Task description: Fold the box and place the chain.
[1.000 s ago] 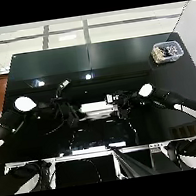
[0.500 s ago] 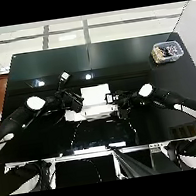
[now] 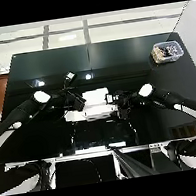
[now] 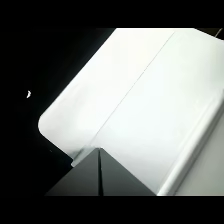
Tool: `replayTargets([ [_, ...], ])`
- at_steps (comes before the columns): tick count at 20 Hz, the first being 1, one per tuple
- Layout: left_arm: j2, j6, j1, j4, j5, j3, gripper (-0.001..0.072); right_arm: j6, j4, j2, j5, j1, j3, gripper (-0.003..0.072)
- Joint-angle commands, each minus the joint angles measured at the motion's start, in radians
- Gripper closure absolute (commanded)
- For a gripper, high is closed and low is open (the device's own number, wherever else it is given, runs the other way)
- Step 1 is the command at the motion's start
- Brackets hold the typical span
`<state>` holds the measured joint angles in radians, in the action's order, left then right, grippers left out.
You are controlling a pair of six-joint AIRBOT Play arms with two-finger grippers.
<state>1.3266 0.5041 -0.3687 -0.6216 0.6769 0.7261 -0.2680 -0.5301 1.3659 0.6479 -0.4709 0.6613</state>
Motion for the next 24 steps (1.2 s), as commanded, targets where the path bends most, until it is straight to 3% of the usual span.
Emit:
replayTargets([
  [1,-0.017,0.001,0.079,-0.020,0.150,0.048,0.0686,0.002,0.001,0.000,0.000,-0.001,0.001,0.0446],
  [5,-0.177,0.001,0.209,-0.034,0.259,0.087,0.0686,0.002,0.001,0.000,0.000,-0.001,0.001,0.0446],
  [7,-0.257,0.001,0.267,-0.037,0.365,0.077,0.0686,0.002,0.001,0.000,0.000,-0.001,0.001,0.0446],
  [10,-0.325,-0.055,0.286,-0.054,0.471,-0.014,0.0685,0.002,0.001,0.000,0.000,-0.001,0.001,0.0447],
  [12,-0.322,-0.248,0.259,-0.089,0.519,-0.078,0.0682,0.002,0.001,0.000,0.000,-0.001,0.001,0.0447],
  [13,-0.318,-0.339,0.241,-0.103,0.504,-0.101,0.0545,0.002,0.001,0.000,0.000,-0.001,0.001,0.0446],
  [14,-0.311,-0.433,0.220,-0.108,0.462,-0.125,0.0133,0.002,0.001,0.000,0.000,-0.001,0.001,0.0446],
  [15,-0.299,-0.507,0.200,-0.107,0.404,-0.143,-0.0009,0.002,0.002,0.000,0.000,-0.001,0.001,0.0446],
  [19,-0.231,-0.774,0.103,-0.108,0.229,-0.153,-0.0008,0.002,0.001,0.000,0.000,-0.001,0.001,0.0446],
  [21,-0.199,-0.778,0.066,-0.108,0.151,-0.153,-0.0007,0.002,0.001,0.000,0.000,-0.001,0.001,0.0446],
  [24,-0.163,-0.773,0.056,-0.108,0.128,-0.153,0.0002,0.002,0.001,0.000,0.000,-0.001,0.001,0.0446],
])
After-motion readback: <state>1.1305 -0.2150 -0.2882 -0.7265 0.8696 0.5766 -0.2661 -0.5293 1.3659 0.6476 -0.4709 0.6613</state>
